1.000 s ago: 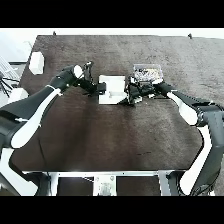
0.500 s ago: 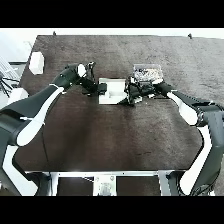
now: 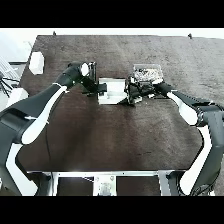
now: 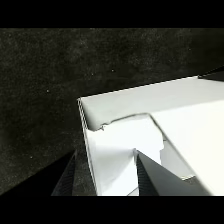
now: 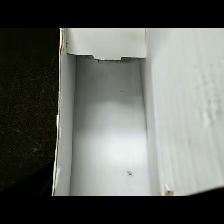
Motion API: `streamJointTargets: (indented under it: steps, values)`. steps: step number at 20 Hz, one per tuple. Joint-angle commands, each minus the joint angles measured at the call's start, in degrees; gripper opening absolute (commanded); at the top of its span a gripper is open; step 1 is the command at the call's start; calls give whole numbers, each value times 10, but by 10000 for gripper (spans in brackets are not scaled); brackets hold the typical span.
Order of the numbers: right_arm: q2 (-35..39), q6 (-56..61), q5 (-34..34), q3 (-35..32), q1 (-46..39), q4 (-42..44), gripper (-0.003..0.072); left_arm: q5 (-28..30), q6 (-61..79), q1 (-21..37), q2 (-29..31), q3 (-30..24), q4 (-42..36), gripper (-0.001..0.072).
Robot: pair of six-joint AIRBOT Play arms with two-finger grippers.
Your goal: Fold the box and place the chain.
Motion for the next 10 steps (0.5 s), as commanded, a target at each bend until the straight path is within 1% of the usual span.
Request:
streamJointTargets:
  steps: [1,3,7,10]
  values:
    - [0,1,0,0,0,0,437,-19,-9,-3,-10,21,9,425]
    - [0,1,0,0,0,0,437,-35,-16,-10,-21,39,16,417]
    - [0,1,0,0,0,0,437,-87,-41,-12,-51,88,20,417]
    - [0,1,0,0,0,0,437,-94,-56,-19,-52,90,24,417]
